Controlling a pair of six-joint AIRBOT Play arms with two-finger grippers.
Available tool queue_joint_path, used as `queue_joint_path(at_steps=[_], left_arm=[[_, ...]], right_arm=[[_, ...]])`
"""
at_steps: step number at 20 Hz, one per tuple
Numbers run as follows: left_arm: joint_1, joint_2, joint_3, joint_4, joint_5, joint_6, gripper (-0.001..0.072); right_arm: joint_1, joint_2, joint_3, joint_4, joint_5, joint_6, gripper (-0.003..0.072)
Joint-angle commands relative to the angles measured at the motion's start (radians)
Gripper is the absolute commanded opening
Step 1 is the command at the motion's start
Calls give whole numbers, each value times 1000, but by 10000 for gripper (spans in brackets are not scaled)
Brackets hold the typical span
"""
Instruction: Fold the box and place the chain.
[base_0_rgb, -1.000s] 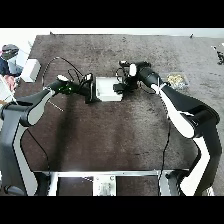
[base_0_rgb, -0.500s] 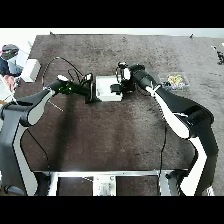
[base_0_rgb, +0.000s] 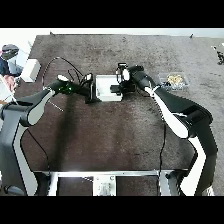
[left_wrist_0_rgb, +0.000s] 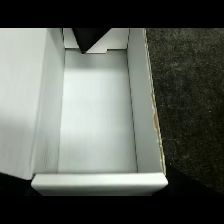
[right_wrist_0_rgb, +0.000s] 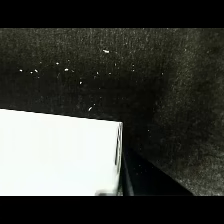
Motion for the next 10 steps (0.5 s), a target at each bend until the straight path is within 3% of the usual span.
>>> queue_joint_path(at_steps=[1,6,10], left_arm=[[0,0,0,0,0,0,469],[0,0,0,0,0,0,469],[0,0,0,0,0,0,469]], right_arm=[[0,-1,0,-18,64,-4,201],[-3,-5,26,-32,120,-23,204],[-6,-72,151,-28,243,-50,203]])
